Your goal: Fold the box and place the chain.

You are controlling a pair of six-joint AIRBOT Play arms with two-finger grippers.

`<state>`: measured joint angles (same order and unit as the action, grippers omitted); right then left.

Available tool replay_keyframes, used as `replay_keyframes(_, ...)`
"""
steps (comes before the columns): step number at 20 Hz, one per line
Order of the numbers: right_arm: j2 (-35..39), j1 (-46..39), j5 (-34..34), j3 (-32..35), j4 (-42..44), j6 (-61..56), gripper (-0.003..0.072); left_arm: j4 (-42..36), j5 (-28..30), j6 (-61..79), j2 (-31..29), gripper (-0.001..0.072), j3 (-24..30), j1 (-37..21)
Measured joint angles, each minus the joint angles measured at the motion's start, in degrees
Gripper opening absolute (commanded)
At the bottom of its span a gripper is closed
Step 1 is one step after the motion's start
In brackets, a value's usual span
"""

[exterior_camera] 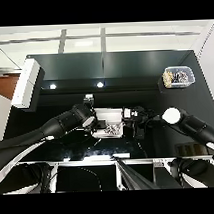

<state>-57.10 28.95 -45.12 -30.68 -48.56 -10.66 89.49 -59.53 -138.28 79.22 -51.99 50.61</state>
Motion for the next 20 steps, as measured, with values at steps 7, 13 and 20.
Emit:
replay_keyframes(7, 5.33, 0.46, -3.45, -2.49, 9.03, -7.28, 0.0256, -0.02, 0.48, 0.00, 0.00, 0.0030, 0.00, 0.00)
replay_keyframes(13, 4.87, 0.02, -4.07, -3.17, 11.87, -14.69, 0.0547, -0.02, 0.85, 0.00, 0.00, 0.0030, 0.00, 0.00)
replay_keyframes(20, 4.96, -14.86, -15.56, -5.57, 7.15, -27.63, 0.0546, -0.02, 2.40, -1.79, 0.09, 0.0031, -0.46, 0.00)
